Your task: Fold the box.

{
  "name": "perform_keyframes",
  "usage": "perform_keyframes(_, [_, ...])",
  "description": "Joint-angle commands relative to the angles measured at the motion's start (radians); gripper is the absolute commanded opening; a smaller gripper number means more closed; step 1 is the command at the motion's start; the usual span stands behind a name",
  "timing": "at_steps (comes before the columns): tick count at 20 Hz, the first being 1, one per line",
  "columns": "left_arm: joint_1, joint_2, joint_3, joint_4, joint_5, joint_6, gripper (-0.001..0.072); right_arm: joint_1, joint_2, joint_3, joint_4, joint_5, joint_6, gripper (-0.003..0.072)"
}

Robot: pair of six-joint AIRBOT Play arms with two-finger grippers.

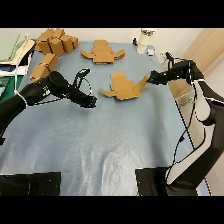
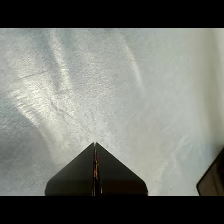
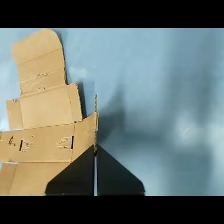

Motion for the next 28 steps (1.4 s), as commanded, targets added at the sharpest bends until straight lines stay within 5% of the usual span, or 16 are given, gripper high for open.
perform_keyframes(1, [0.000, 0.000, 0.001, 0.000, 0.000, 0.000, 0.0014, 0.037, 0.165, -0.229, -0.028, 0.039, 0.014, 0.0000])
perform_keyframes(7, [0.000, 0.000, 0.001, 0.000, 0.001, 0.000, 0.0014, 0.150, 0.520, -0.712, -0.058, 0.196, 0.090, 0.0000])
perform_keyframes(12, [0.000, 0.000, 0.001, 0.000, 0.000, 0.000, 0.0014, 0.239, 0.690, -0.934, -0.098, 0.229, 0.189, 0.0000])
perform_keyframes(16, [0.000, 0.000, 0.001, 0.000, 0.000, 0.000, 0.0014, 0.275, 0.737, -0.971, -0.139, 0.195, 0.240, 0.0034])
perform_keyframes(18, [0.000, 0.000, 0.001, 0.000, 0.001, 0.000, 0.0014, 0.272, 0.735, -0.969, -0.189, 0.193, 0.245, 0.0410])
perform_keyframes(19, [0.000, 0.000, 0.001, 0.000, 0.000, 0.000, 0.0014, 0.270, 0.733, -0.964, -0.228, 0.202, 0.259, 0.0440])
perform_keyframes(25, [0.000, -0.001, 0.001, 0.000, 0.000, 0.000, 0.0014, 0.184, 0.631, -0.847, -0.318, 0.186, 0.234, 0.0439])
perform_keyframes(28, [0.000, 0.000, 0.001, -0.004, 0.001, 0.000, 0.0014, 0.180, 0.541, -0.760, -0.291, 0.086, 0.127, 0.0439])
